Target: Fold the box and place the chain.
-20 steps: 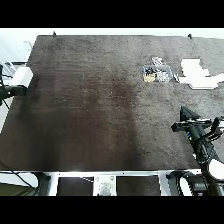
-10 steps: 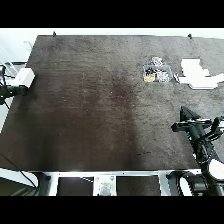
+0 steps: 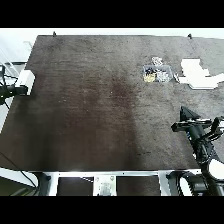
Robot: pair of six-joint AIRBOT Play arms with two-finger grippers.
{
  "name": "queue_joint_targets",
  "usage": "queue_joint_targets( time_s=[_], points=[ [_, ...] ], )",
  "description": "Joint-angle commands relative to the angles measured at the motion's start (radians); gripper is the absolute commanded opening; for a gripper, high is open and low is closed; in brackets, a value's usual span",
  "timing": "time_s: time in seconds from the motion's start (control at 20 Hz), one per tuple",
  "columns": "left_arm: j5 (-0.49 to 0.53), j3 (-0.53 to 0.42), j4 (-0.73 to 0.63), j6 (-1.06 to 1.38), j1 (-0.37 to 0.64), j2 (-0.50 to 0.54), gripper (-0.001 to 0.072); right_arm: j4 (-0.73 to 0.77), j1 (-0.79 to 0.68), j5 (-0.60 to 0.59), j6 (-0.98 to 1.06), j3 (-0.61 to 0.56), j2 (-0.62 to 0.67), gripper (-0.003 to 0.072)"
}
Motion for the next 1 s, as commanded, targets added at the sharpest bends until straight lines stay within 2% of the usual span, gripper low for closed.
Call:
queue_joint_targets(
  time_s=[0.0,0.15,0.45,0.7,0.85,0.9,0.95],
  points=[
    [0.000,0.001,0.002,0.003,0.000,-0.001,0.0714,0.000,0.000,0.000,0.000,0.000,0.000,0.0012],
    [-0.029,0.006,0.006,0.027,0.000,0.001,0.0715,0.000,0.000,0.000,0.000,0.000,0.000,0.0011],
    [-0.180,0.118,0.118,-0.052,0.000,0.006,0.0715,0.000,0.000,0.000,0.000,0.000,0.000,0.0011],
    [-0.159,0.137,0.221,-0.087,0.000,0.097,0.0714,0.000,0.000,0.000,0.000,0.000,0.000,0.0011],
    [-0.204,0.137,0.238,-0.089,0.000,0.150,0.0712,0.000,0.000,0.000,0.000,0.000,0.000,0.0011],
    [-0.224,0.137,0.237,-0.095,0.000,0.170,0.0625,0.000,0.000,0.000,0.000,0.000,0.000,0.0011],
    [-0.246,0.137,0.237,-0.106,0.000,0.192,0.0386,0.000,0.000,0.000,0.000,0.000,0.000,0.0011]
  ],
)
